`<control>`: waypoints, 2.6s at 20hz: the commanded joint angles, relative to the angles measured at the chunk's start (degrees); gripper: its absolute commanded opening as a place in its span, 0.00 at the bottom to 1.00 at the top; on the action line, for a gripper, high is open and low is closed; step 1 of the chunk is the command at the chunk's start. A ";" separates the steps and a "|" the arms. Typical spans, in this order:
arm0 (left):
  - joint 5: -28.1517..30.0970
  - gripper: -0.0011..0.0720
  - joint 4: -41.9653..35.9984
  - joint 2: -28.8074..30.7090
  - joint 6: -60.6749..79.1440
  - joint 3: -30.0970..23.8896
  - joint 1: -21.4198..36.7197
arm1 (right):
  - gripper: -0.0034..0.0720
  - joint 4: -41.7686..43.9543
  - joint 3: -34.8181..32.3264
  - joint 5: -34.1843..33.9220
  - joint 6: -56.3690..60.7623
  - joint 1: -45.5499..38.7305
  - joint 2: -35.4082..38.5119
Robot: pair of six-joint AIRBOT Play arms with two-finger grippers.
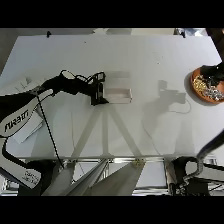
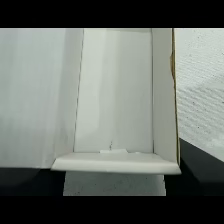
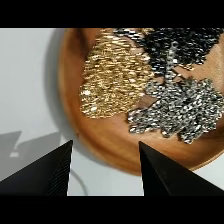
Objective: Fold the box and place the chain.
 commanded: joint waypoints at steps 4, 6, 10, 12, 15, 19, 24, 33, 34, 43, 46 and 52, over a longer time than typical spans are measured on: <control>0.02 0.39 0.00 0.04 0.02 -0.02 0.04 | 0.66 -1.84 0.00 -7.87 -1.11 -5.20 -10.71; 0.02 0.39 0.00 0.04 0.02 -0.02 0.04 | 0.66 -1.31 0.00 -10.23 -1.07 -5.14 -13.51; 0.02 0.39 0.00 0.04 0.02 -0.02 0.04 | 0.57 -0.76 0.00 -11.37 -1.01 -5.14 -16.92; 0.02 0.39 0.00 0.04 0.02 -0.02 0.04 | 0.49 0.07 0.00 -11.72 -0.87 -5.11 -17.59; 0.04 0.39 -0.04 0.04 0.02 -0.02 0.04 | 0.06 0.96 0.00 -11.10 -1.55 -4.55 -17.55; 0.02 0.39 -0.15 0.04 0.02 -0.02 0.04 | 0.06 1.18 0.00 -9.79 -3.48 -2.08 -15.34; 0.02 0.39 -0.15 0.04 0.02 -0.02 0.04 | 0.06 3.17 0.00 -6.91 -3.41 1.49 -7.52; 0.02 0.39 -0.15 0.04 0.02 -0.02 0.04 | 0.06 7.93 0.00 7.65 -3.26 16.02 1.16; 0.02 0.39 -0.15 0.04 0.02 -0.02 0.04 | 0.06 8.31 0.00 8.61 -3.23 18.40 1.16; 0.02 0.39 -0.15 0.04 0.02 -0.02 0.04 | 0.06 8.92 0.00 9.73 -3.26 40.50 1.16; 0.02 0.39 -0.15 0.04 0.02 -0.02 0.04 | 0.06 10.19 0.00 7.93 -3.32 45.03 1.16; 0.02 0.39 -0.15 0.04 0.02 -0.02 0.04 | 0.06 23.52 0.00 2.08 -11.30 49.40 1.14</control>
